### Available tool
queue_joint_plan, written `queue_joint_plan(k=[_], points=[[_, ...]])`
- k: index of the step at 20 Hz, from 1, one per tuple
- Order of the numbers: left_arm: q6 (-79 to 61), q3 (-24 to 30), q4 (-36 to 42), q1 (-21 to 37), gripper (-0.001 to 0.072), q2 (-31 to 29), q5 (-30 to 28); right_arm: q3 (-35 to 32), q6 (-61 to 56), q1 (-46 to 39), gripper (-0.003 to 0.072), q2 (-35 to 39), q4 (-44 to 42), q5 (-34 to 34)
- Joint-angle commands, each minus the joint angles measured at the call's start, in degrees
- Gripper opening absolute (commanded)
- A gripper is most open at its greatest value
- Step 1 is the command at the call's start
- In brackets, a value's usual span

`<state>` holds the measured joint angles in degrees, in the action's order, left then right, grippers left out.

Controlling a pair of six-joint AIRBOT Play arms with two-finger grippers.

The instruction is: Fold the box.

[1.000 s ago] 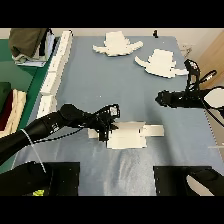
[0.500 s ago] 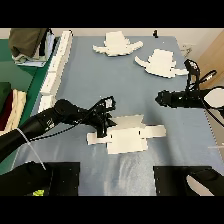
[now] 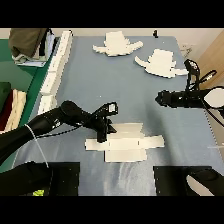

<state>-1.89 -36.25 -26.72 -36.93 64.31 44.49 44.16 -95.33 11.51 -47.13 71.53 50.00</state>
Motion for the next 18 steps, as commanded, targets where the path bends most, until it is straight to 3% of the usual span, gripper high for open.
queue_joint_plan(k=[1,12,13,14,18], points=[[0.28,0.02,-0.42,-0.24,0.0017,1.01,1.46,0.04,0.02,0.04,0.0263,-0.04,0.00,0.02],[1.79,0.35,-0.50,-0.11,0.0018,1.05,5.38,0.04,0.44,0.04,0.0262,-0.04,-0.39,1.20],[1.79,0.35,-0.50,-0.11,0.0018,1.05,5.40,0.07,0.46,0.04,0.0158,0.09,-0.44,2.45],[1.79,0.35,-0.48,-0.13,0.0018,1.05,5.51,0.07,0.39,0.02,0.0006,0.46,-0.42,4.72],[1.73,0.35,-0.28,-0.15,0.0017,1.05,5.49,0.11,-0.44,0.42,0.0006,4.04,-1.92,21.27]])
